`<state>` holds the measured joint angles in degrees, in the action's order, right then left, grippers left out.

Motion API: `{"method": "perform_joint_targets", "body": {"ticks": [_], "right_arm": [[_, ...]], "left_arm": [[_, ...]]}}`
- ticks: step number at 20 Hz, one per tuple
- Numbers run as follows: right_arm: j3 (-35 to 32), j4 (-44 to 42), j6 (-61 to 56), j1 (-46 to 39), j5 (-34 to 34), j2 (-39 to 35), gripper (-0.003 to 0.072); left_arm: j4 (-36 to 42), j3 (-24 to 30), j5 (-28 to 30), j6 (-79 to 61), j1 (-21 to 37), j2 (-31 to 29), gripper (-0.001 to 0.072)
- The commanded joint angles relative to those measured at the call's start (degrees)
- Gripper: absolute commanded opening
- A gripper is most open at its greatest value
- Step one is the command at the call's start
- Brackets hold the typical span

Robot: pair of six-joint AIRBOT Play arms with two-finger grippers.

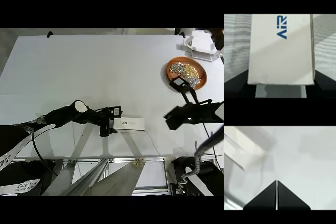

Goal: Fold the box and place the chain.

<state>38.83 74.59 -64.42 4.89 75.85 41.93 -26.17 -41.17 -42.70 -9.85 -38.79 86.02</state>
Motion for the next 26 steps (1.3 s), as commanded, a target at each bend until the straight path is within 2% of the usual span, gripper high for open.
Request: {"method": "perform_joint_targets", "body": {"ticks": [1, 5, 8, 15, 20, 21, 22, 23, 26], "right_arm": [[1.3, 9.3, -6.1, -8.7, 10.6, 5.9, 0.0022], [-2.1, 5.9, -9.6, -9.6, 6.8, 13.6, 0.0022], [-4.5, 1.3, -10.4, -9.6, 4.8, 17.4, 0.0022], [-5.0, 0.6, -10.4, -9.6, 3.4, 17.9, 0.0023], [-5.0, 0.6, -10.4, -9.6, 2.4, 17.9, 0.0023], [-5.0, 0.6, -10.3, -9.6, 2.3, 17.9, 0.0023], [-5.0, 0.6, -10.4, -9.6, 2.3, 17.9, 0.0023], [-5.0, 0.6, -10.3, -9.6, 2.2, 17.9, 0.0023], [-5.0, 0.6, -10.3, -9.6, 1.9, 17.9, 0.0023]], "left_arm": [[0.0, 0.0, -0.5, 0.0, 0.0, 0.0, 0.0435], [0.0, 0.0, -0.7, 0.0, 0.0, 0.0, 0.0435], [0.0, 0.0, -3.4, 0.0, 0.0, 0.0, 0.0435], [2.0, 0.0, -13.2, 0.0, 0.0, 0.0, 0.0435], [2.4, 0.0, -15.3, 0.0, 0.0, 0.0, 0.0433], [2.5, 0.0, -14.2, 0.0, 0.0, 0.0, 0.0376], [2.6, 0.0, -13.3, 0.0, 0.0, 0.0, 0.0220], [2.4, 0.0, -12.9, -0.3, 0.2, -0.2, 0.0008], [2.6, 0.0, -7.2, 2.8, 0.3, -1.6, 0.0004]]}}
